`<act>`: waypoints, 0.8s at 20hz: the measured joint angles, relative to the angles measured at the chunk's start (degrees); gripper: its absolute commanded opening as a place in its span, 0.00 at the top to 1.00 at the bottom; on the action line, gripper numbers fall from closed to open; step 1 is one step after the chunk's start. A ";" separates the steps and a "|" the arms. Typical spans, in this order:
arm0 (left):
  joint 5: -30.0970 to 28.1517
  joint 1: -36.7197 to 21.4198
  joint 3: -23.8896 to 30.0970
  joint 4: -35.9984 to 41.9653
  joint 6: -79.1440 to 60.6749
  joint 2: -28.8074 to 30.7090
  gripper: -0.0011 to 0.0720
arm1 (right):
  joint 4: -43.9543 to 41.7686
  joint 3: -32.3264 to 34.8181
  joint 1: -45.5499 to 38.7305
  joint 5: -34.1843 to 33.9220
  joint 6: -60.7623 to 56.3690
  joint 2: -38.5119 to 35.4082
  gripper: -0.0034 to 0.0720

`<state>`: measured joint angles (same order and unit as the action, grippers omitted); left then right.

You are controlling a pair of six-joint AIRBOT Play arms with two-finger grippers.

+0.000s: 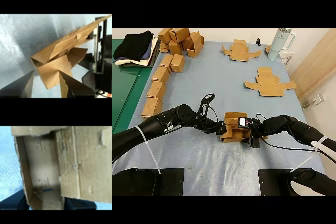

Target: Fold the box.

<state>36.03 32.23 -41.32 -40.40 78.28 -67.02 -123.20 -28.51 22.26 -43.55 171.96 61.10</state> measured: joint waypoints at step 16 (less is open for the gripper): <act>12.22 11.85 -16.28 -32.28 36.35 -10.51 0.33 | 0.00 0.00 0.00 0.02 0.00 0.00 0.31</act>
